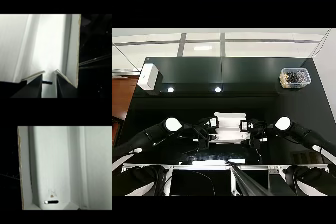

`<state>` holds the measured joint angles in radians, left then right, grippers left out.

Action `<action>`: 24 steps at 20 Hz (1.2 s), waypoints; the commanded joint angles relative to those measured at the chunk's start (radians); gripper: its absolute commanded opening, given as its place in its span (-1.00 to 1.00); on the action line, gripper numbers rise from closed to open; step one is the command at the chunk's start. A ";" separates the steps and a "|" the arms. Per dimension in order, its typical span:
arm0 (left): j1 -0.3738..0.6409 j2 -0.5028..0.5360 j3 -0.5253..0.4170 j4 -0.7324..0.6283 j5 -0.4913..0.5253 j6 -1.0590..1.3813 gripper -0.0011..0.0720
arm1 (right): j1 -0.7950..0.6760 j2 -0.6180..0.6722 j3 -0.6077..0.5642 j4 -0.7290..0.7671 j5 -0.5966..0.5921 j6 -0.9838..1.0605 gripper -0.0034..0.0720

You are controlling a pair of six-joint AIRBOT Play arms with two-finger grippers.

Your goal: Fold the box and place the chain.

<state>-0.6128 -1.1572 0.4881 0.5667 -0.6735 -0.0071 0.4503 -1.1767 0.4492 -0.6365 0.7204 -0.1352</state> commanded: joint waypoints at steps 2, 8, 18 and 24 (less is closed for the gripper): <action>-0.031 -0.013 0.000 -0.010 0.047 0.000 -0.38 | 0.000 0.000 0.000 0.000 0.000 0.000 0.17; -0.030 -0.013 0.000 -0.010 0.042 -0.019 -0.51 | 0.000 0.000 0.000 0.000 0.000 0.000 0.17; 0.146 0.153 0.038 0.233 -0.143 -0.323 -0.91 | 0.000 0.000 0.000 0.000 0.000 0.000 0.17; 0.562 0.262 0.028 0.570 -0.356 -0.852 -0.91 | 0.000 0.000 0.000 0.000 0.000 0.000 0.17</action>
